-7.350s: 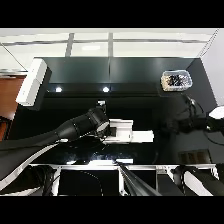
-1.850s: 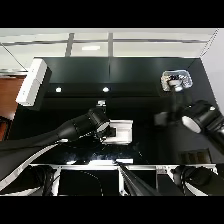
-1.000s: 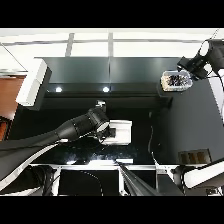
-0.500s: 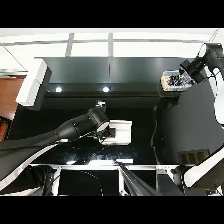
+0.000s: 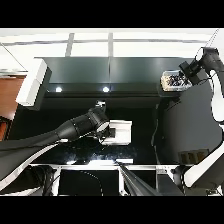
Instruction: Fold the box and place the chain.
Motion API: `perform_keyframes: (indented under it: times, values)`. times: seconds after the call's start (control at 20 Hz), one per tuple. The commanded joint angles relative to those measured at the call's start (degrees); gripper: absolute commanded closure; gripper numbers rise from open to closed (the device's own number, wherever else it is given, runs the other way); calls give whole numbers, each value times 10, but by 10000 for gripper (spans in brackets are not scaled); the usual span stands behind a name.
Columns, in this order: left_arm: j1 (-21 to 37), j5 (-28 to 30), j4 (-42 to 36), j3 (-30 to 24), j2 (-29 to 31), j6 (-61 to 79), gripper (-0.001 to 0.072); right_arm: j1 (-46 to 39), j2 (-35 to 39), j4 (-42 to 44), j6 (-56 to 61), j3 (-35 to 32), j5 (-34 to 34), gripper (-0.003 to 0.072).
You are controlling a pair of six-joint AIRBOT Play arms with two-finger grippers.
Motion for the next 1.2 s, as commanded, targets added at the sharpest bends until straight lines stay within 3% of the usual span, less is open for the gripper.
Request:
perform_keyframes:
  times: [0.0,0.25,0.6,1.0,1.15]
  values:
    - [0,0,0,0,0,0,681,0,5,9,-60,0,-2,668]
    - [0,-1,0,0,0,0,681,-5,74,8,-217,0,16,670]
    - [0,-2,0,0,0,0,681,-5,261,81,-412,0,16,674]
    - [0,-2,0,0,0,0,681,-5,453,170,-504,0,-6,675]
    - [0,-2,0,0,0,0,681,-4,502,222,-535,0,37,675]
